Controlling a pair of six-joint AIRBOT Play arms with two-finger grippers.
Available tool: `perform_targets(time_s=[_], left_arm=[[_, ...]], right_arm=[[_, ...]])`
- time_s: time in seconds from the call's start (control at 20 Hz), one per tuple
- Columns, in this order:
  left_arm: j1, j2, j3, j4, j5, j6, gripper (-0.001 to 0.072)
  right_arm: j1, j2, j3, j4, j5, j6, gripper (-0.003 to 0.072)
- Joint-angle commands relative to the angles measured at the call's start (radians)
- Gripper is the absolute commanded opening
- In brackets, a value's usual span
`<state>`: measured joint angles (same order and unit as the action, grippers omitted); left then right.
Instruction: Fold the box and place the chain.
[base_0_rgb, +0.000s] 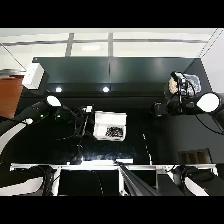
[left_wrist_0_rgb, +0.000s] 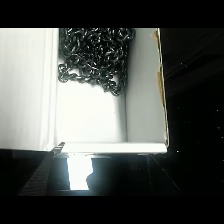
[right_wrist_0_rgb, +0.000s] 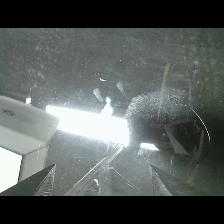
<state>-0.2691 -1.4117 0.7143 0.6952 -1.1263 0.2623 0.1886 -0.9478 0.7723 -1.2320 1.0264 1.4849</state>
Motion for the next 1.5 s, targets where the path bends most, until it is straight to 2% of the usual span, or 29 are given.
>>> perform_targets(time_s=[0.0, 1.15, 1.45], left_arm=[[-0.001, 0.000, -0.002, -0.002, -0.001, -0.005, 0.0711], [-0.001, 0.000, -0.004, -0.057, 0.018, -0.061, 0.0709], [0.001, 0.023, -0.004, 0.005, 0.021, 0.027, 0.0711]], right_arm=[[0.000, 0.000, 0.001, 0.000, 0.000, 0.000, 0.0702], [0.000, 0.000, 0.001, 0.000, -0.003, 0.001, 0.0701], [0.000, 0.000, 0.001, 0.000, -0.002, 0.004, 0.0702]])
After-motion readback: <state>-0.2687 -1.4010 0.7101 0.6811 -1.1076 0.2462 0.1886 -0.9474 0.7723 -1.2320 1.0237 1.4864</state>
